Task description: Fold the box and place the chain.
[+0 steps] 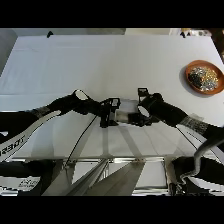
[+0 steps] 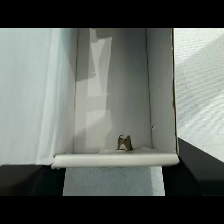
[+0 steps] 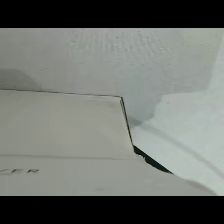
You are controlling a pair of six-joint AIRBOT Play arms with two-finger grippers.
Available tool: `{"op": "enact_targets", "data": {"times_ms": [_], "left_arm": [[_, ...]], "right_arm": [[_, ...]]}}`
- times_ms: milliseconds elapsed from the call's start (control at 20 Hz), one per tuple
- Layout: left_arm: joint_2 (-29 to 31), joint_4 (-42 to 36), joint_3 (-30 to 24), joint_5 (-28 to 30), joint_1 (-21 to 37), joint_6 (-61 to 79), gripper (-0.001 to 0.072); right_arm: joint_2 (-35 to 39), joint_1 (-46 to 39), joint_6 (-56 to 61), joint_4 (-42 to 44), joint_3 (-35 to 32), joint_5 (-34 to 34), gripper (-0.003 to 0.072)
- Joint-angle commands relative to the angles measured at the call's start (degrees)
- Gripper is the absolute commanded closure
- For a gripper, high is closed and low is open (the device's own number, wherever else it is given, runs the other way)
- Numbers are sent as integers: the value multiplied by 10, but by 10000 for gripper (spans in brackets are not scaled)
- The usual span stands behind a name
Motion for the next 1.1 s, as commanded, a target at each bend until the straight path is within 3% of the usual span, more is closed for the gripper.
{"op": "enact_targets", "data": {"times_ms": [0, 100, 250, 300, 350, 450, 650, 1050], "left_arm": [[0, 0, 0, 0, 0, 0, 499], [0, 0, 0, 0, 0, 0, 499], [0, 0, 0, 0, 0, 0, 499], [0, 0, 0, 0, 0, 0, 499], [0, 0, 0, 0, 0, 0, 499], [0, 0, 0, 0, 0, 0, 499], [0, 0, 0, 0, 0, 0, 499], [0, 0, 0, 0, 0, 0, 499]], "right_arm": [[-3, 1, -17, 5, -1, -10, 593], [-3, 1, -17, 7, -2, -14, 667], [-3, 1, -17, 7, -2, -19, 666], [-3, 1, -17, 7, -2, -19, 607], [-2, 1, -17, 7, -2, -19, 483], [8, 0, -17, 6, -2, -19, 430], [44, -32, -27, 3, -2, -2, 413], [46, -62, -47, 15, -24, 30, 412]]}}
